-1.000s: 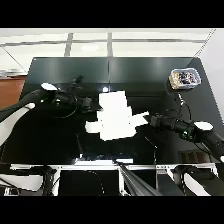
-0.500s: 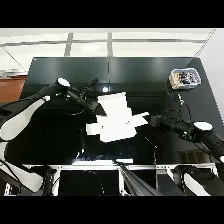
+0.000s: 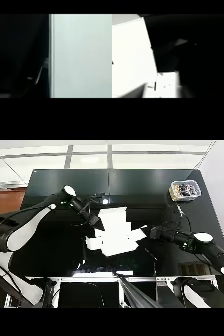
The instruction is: Fold the box and place the chain.
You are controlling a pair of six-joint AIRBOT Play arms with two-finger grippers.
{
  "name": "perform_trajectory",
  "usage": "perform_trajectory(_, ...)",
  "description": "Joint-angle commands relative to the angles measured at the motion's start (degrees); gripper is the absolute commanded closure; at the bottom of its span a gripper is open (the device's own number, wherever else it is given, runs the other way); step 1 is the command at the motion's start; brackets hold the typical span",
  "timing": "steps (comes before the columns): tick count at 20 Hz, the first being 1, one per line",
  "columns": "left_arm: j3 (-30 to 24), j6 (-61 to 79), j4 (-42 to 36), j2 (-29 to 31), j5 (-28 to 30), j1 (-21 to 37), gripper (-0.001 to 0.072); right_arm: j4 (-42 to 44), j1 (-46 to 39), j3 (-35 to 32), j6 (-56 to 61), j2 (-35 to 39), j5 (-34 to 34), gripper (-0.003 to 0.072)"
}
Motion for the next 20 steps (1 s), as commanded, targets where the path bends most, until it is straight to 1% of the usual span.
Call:
perform_trajectory(1,0.15,-4.81,3.69,1.49,-2.12,-0.37,0.0686,-9.51,-0.55,5.35,1.01,0.09,3.74,-0.0023)
perform_trajectory(2,-0.98,-4.76,3.89,3.04,-2.25,-0.76,0.0686,-14.93,-0.94,9.53,4.24,0.11,6.58,-0.002)
perform_trajectory(3,-2.73,-4.57,3.93,5.27,-0.66,-1.03,0.0687,-20.33,-1.18,13.73,7.34,0.11,9.25,-0.002)
perform_trajectory(5,-7.45,-1.9,3.37,11.63,5.88,-1.66,0.0687,-30.38,-1.16,21.51,10.14,0.11,14.49,-0.0021)
perform_trajectory(6,-10.51,2.93,2.56,15.8,10.54,-2.38,0.0687,-33.42,-1.16,23.78,9.53,0.11,16.46,-0.002)
perform_trajectory(8,-16.09,13.25,2.64,23.32,19.15,-3.72,0.0686,-33.4,-1.09,24.79,-1.51,0.09,19.43,-0.002)
perform_trajectory(9,-18.45,17.55,2.58,25.99,23.71,-4.09,0.0685,-33.27,-0.48,24.55,-6.14,0.07,19.76,-0.002)
perform_trajectory(10,-19.69,22.27,2.43,27.15,26.36,-4.5,0.0684,-33.22,0.42,24.09,-9.18,0.02,19.47,-0.002)
perform_trajectory(12,-19.87,35.21,3.41,26.49,27.04,-5.53,0.0684,-33.46,2.38,22.18,-13.66,0.02,18.34,-0.002)
perform_trajectory(13,-19.67,38.53,3.78,25.73,27.96,-6.29,0.0684,-34.38,3.48,21.07,-14.86,0.02,17.88,-0.002)
perform_trajectory(16,-19.65,38.8,3.96,22.93,31.56,-9.01,0.0683,-38.21,7.65,17.11,-18.05,-0.04,16.06,-0.002)
perform_trajectory(18,-19.58,38.8,3.96,21.2,34.84,-10.19,0.0683,-39.04,10.73,14.45,-20.17,-0.07,13.03,-0.002)
perform_trajectory(20,-19.47,38.77,3.98,20.0,35.74,-10.29,0.0683,-39.23,13.64,12.31,-22.45,-0.11,8.94,-0.002)
